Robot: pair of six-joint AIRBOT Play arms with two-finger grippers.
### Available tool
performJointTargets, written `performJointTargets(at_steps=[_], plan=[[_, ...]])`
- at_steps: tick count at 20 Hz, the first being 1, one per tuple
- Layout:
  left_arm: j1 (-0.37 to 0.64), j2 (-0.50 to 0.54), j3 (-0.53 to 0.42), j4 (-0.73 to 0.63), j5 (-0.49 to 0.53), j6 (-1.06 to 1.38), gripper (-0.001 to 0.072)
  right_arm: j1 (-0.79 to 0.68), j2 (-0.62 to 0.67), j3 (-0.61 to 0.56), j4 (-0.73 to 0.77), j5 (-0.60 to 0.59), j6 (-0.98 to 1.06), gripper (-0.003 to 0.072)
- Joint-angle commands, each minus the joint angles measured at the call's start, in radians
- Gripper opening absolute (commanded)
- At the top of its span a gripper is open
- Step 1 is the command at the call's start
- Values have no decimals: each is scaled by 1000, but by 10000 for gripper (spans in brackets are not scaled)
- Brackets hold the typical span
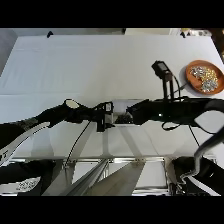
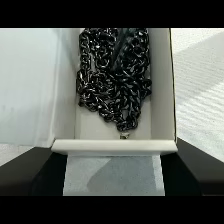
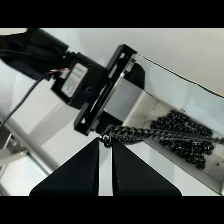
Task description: Fold the box and place the chain.
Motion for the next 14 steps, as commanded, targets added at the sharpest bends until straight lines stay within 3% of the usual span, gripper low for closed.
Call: performJointTargets(at_steps=[1, 5, 7, 9, 14], plan=[[0, 0, 0, 0, 0, 0, 209, 15, -63, -58, -7, -107, 49, 21], [0, 0, 0, 0, 0, 0, 209, 16, -192, -58, -6, -98, 49, 27], [0, 0, 0, 0, 0, 0, 209, 16, -234, -58, -6, -72, 49, 147], [0, 0, 0, 0, 0, 0, 209, 16, -238, -57, -5, -56, 49, 201], [0, 0, 0, 0, 0, 0, 209, 14, -158, -25, -28, 5, 36, 201]])
